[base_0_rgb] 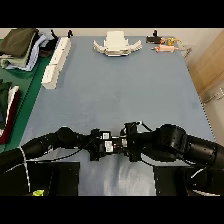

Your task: Fold the box.

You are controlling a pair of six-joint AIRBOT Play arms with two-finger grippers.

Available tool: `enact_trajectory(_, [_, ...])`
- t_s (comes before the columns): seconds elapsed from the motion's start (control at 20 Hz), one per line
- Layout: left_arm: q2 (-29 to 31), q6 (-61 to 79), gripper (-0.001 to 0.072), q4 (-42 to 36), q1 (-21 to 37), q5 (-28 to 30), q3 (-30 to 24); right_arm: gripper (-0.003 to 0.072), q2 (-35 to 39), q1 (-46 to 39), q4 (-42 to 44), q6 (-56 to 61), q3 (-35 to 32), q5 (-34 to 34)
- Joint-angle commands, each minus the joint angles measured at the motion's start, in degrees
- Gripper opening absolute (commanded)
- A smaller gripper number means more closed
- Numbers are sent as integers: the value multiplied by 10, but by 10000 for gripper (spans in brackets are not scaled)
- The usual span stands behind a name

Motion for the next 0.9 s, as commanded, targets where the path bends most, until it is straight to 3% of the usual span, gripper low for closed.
enact_trajectory(0.0, [0,0,519,0,0,-1,0,450,2,0,-41,24,1,0])
enact_trajectory(0.1, [0,0,519,0,0,0,0,447,2,0,-40,24,1,0])
enact_trajectory(0.25, [0,0,520,0,0,0,0,371,2,0,-22,24,1,0])
enact_trajectory(0.75, [0,0,519,0,0,0,0,352,-19,0,59,22,0,-3])
enact_trajectory(0.85, [0,0,520,0,0,-1,0,212,-19,0,64,22,0,-5])
